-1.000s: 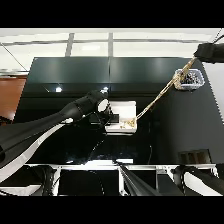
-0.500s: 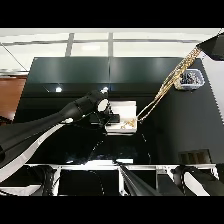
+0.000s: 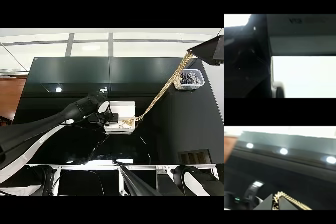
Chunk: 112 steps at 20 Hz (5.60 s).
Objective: Fold the box and place the chain.
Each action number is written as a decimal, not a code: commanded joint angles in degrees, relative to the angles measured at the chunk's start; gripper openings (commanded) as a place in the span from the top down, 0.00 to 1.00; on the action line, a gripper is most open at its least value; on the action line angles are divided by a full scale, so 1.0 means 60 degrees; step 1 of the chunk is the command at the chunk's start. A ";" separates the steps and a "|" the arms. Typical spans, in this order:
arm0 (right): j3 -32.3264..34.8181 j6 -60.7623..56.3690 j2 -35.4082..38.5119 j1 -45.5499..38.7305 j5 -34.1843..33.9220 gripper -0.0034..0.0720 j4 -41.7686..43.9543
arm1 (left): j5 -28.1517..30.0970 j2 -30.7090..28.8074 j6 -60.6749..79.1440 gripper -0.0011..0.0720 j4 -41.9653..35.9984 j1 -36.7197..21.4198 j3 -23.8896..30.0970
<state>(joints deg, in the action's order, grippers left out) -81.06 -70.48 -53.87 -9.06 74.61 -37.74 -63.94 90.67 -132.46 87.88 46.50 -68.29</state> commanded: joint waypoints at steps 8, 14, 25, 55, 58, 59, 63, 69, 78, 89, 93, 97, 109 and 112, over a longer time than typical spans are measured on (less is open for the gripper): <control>-0.0044 0.0215 0.0007 0.1421 -0.0721 0.93 0.3559 | -0.0142 -0.0007 -0.0470 0.94 0.0714 0.0142 0.0000; -0.0273 0.0426 0.0011 0.1446 0.0066 0.93 0.4229 | -0.0142 -0.0007 -0.0470 0.94 0.0714 0.0142 0.0004; -0.0171 0.0095 0.0022 0.2532 0.0215 0.93 0.2659 | -0.0197 -0.0007 -0.0466 0.94 0.0714 0.0142 0.0004; 0.7595 0.5289 0.0076 0.0962 -0.1566 0.37 0.1239 | -0.0208 -0.0007 -0.0466 0.94 0.0747 0.0138 0.0004; 0.8830 0.5672 0.0062 0.1417 -0.4178 0.37 0.1290 | -0.0204 -0.0007 -0.0466 0.94 0.0747 0.0135 0.0004; 0.9060 0.5876 0.0062 0.1617 -0.4641 0.37 0.1089 | -0.0208 -0.0007 -0.0466 0.94 0.0747 0.0138 0.0004; 0.9300 0.7475 -0.0142 0.2371 -0.5027 0.12 0.0514 | -0.0164 -0.0004 -0.0466 0.94 0.0750 0.0124 0.0004; 0.9296 1.3005 -0.0612 0.3770 -0.4918 0.02 -0.0299 | -0.0211 -0.0007 -0.0466 0.94 0.0736 0.0113 0.0004; 0.9275 1.4662 -0.1690 0.4262 -0.5716 0.02 0.0998 | -0.0404 -0.0007 -0.0463 0.94 0.0707 0.0106 0.0004; 0.8408 1.4294 -0.2718 0.4288 -0.6043 0.02 0.1027 | -0.0357 -0.0007 -0.0455 0.94 0.0714 0.0106 0.0004; 0.8411 1.4182 -0.2718 0.4288 -0.5646 0.02 0.0962 | -0.0350 -0.0007 -0.0463 0.94 0.0707 0.0106 0.0004; 0.8411 1.4207 -0.2830 0.4288 -0.5814 0.02 0.0969 | -0.0339 -0.0007 -0.0463 0.94 0.0710 0.0102 0.0004; 0.8411 1.2633 -0.2688 0.4197 -0.5639 0.92 0.0889 | -0.0157 -0.0004 -0.0463 0.94 0.0739 0.0106 0.0004; 0.8411 1.0633 -0.1588 0.3829 -0.5435 0.93 -0.0259 | -0.0211 -0.0004 -0.0463 0.94 0.0739 0.0106 0.0004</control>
<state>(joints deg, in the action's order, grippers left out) -30.52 3.92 -67.66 15.31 40.80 -34.63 -65.08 90.65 -135.22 92.27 47.16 -68.29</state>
